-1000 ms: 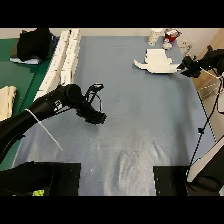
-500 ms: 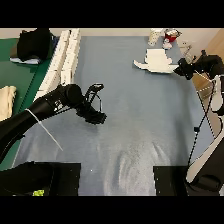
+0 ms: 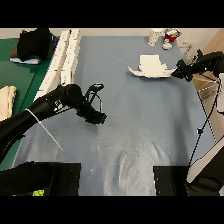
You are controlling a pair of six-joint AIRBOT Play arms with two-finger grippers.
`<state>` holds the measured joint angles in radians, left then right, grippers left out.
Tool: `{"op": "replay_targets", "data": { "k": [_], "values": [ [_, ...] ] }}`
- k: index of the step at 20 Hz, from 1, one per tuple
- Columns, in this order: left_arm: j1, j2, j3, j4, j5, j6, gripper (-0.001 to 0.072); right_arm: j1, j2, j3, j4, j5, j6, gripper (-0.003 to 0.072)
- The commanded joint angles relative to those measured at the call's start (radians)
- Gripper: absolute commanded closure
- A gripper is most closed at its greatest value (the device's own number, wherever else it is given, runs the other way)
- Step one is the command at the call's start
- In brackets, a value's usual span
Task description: Fold the box.
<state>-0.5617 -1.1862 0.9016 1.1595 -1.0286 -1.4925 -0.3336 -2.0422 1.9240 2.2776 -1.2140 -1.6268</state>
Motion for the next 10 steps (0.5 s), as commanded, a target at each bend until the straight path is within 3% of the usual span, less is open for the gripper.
{"op": "replay_targets", "data": {
  "k": [1, 10],
  "values": [
    [0.0, 0.0, 0.0, 0.0, 0.0, 0.0, 0.0697, 0.011, 0.151, -0.187, -0.061, -0.092, -0.004, 0.0689],
    [0.0, 0.0, 0.0, 0.0, 0.0, 0.0, 0.0697, 0.046, 0.837, -1.029, -0.105, -0.015, -0.005, 0.0689]
  ]
}}
